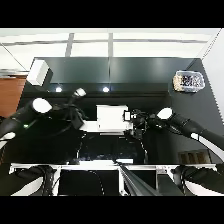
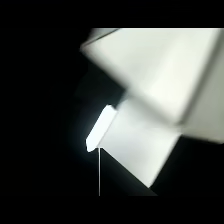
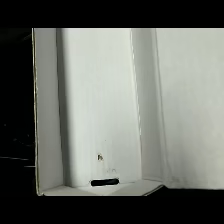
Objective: Fold the box and place the chain.
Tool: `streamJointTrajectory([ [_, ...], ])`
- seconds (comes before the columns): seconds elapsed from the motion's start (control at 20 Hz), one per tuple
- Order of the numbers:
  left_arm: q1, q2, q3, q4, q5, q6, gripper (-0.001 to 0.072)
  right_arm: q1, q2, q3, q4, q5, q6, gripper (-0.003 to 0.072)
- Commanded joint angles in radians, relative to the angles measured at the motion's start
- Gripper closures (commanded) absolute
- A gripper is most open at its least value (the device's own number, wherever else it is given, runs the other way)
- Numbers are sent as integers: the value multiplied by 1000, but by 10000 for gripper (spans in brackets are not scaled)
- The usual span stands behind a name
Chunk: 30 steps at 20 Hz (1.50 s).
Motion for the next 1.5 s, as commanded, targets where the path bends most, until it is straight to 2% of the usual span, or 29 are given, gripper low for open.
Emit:
streamJointTrajectory([
  [0.0, 207, 77, -1, 175, -30, -467, 681, 0, -1, 0, 0, -1, 1, 209],
  [0.15, 343, 45, -15, 178, -154, -615, 680, 0, 0, 0, 0, -1, 1, 208],
  [0.3, 372, -3, -83, 60, -243, -793, 679, 0, 0, 0, 0, -1, 0, 209],
  [0.4, 352, -63, -116, -77, -285, -676, 677, 0, 0, 0, 0, -1, 0, 208],
  [0.55, 286, -149, -127, -209, -219, -610, 680, 0, 0, 0, 0, -1, 0, 208],
  [0.65, 217, -208, -114, -241, -162, -611, 680, 0, 0, 0, 0, -1, 0, 208],
  [0.85, 97, -262, 5, -241, -266, -556, 680, 0, 0, 1, -1, -1, 0, 208],
  [1.0, 98, -258, 77, -241, -348, -510, 666, 0, 0, 0, -1, -1, 0, 208],
  [1.05, 104, -256, 98, -240, -364, -504, 562, 0, 0, 0, -1, -1, 0, 208],
  [1.1, 110, -254, 118, -241, -383, -502, 386, 0, 0, 0, -1, -1, 0, 208],
  [1.15, 113, -254, 137, -239, -397, -499, 125, 0, 0, 0, -1, -1, 0, 208],
  [1.2, 113, -254, 151, -241, -399, -499, -8, 0, 0, 0, -1, -1, 0, 208],
  [1.3, 99, -254, 165, -242, -399, -499, -8, 0, 0, 0, -1, -1, 0, 208],
  [1.45, 23, -255, 165, -240, -384, -499, -6, 0, 0, 0, -1, -1, 0, 208],
])
